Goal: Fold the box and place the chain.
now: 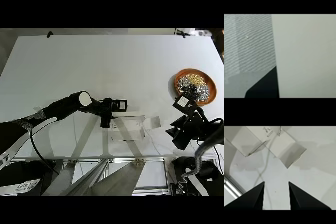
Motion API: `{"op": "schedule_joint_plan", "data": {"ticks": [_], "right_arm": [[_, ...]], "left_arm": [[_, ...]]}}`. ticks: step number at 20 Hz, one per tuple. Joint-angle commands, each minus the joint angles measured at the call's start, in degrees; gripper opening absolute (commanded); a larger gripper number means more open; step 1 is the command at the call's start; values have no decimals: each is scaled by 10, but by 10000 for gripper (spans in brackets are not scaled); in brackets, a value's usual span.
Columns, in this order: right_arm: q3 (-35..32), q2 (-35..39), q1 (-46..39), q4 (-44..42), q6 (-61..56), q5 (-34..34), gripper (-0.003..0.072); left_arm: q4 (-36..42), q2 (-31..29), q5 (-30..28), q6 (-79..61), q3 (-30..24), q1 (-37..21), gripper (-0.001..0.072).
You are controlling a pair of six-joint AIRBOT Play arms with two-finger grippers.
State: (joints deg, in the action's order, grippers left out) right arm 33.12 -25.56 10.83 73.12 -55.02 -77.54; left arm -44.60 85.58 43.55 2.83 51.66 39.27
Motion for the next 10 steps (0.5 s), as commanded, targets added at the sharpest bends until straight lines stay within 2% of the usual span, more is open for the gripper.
{"op": "schedule_joint_plan", "data": {"ticks": [1,6,7,8,10], "right_arm": [[0,0,0,-10,19,-1,336],[-8,-7,0,-48,118,1,338],[-19,-13,0,-46,139,7,404],[-33,-19,0,-46,146,19,508],[-70,-25,0,-47,187,62,585]], "left_arm": [[0,0,0,0,0,0,13],[0,0,0,0,0,0,13],[0,0,0,0,0,0,13],[0,0,0,0,0,0,13],[0,0,0,0,0,0,13]]}}
